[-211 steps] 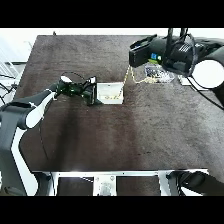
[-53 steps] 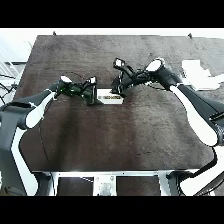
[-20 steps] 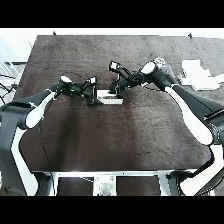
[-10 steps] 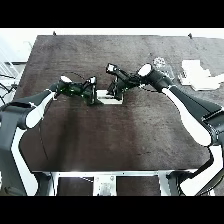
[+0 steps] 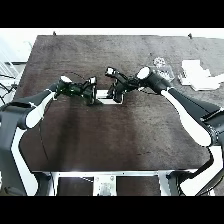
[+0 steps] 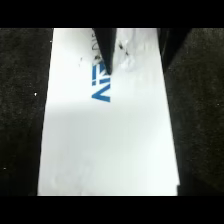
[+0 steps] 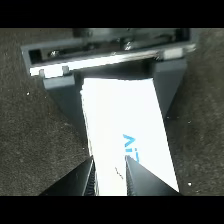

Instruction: Fold the box and place the chain.

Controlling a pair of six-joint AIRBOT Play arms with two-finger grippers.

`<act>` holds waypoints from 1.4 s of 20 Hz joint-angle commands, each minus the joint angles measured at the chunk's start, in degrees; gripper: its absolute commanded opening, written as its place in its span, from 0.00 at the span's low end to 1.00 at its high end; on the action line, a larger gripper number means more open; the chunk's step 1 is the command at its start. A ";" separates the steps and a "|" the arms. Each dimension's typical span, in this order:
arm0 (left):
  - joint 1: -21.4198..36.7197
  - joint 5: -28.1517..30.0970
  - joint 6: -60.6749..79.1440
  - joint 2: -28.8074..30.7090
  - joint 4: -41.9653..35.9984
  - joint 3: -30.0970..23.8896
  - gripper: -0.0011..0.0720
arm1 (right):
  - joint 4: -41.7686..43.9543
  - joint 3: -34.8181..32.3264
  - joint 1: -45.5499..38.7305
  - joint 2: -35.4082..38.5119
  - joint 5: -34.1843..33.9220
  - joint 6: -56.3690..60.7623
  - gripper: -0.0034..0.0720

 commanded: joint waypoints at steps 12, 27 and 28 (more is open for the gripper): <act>-0.04 -0.02 -0.22 -0.04 -0.11 0.02 0.65 | 3.45 3.23 -1.14 0.13 2.23 -0.20 0.70; -0.04 -0.02 -0.22 -0.04 -0.11 0.02 0.65 | 5.88 -1.29 -1.27 -4.09 2.49 -0.39 0.06; -0.02 -0.02 -0.22 -0.04 -0.13 0.02 0.65 | 7.17 -1.29 -1.27 -3.32 2.49 -0.90 0.06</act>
